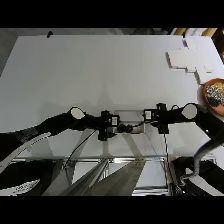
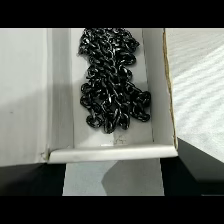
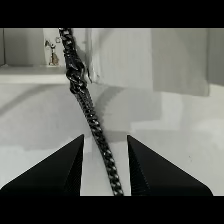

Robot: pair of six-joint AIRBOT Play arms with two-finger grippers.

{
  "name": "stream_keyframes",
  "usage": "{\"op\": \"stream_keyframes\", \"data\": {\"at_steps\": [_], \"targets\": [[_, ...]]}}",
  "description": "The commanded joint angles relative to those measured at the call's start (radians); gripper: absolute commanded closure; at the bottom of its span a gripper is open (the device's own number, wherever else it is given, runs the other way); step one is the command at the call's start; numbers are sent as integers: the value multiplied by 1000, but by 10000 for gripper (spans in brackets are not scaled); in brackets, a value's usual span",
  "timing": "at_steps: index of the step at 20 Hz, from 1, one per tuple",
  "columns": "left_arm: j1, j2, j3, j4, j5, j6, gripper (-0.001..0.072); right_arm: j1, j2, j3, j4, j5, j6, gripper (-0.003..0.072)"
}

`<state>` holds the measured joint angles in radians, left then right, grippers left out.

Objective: Fold the box and place the chain.

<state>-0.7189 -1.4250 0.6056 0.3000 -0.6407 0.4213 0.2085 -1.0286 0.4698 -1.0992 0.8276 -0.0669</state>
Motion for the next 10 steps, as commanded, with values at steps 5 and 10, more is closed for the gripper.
{"op": "stream_keyframes", "data": {"at_steps": [5, 10], "targets": [[0, 1, 0, 0, 0, 0, 321, 0, -43, -3, 104, 22, -51, 426], [0, 1, 0, 0, 0, 0, 321, 0, 34, -18, 105, 74, -14, 650]]}}
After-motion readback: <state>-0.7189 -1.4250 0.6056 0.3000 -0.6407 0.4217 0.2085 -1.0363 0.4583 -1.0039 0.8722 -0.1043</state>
